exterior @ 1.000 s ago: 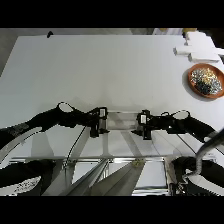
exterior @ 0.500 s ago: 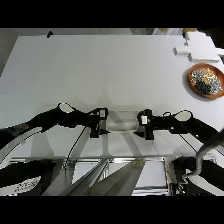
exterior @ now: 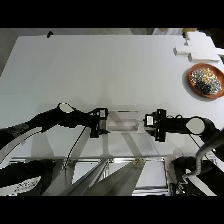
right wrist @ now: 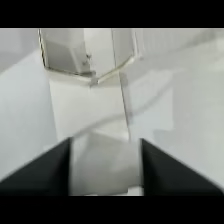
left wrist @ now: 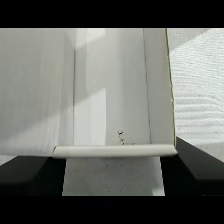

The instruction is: Fold the box and place the chain.

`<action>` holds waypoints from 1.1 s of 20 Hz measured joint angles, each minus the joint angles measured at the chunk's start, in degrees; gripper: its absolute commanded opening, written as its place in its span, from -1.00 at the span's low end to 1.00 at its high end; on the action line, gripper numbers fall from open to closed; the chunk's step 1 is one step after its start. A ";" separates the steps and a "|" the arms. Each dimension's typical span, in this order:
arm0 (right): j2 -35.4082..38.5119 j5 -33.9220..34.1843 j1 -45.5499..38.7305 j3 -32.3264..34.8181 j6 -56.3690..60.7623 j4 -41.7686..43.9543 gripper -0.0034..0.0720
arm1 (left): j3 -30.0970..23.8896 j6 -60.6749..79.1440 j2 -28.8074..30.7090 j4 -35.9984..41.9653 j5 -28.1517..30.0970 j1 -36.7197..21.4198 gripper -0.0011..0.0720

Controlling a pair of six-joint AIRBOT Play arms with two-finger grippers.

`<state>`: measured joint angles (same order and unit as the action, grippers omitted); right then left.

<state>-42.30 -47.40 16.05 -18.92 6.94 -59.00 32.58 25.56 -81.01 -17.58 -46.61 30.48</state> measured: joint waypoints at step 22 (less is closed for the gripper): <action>-19.39 20.72 0.02 -0.46 -10.32 48.57 -0.88 | 0.00 -0.04 0.00 0.02 0.04 0.00 -0.28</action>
<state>-61.69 -26.68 16.08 -19.38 -3.38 -10.44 32.58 25.52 -81.01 -17.56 -46.57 30.48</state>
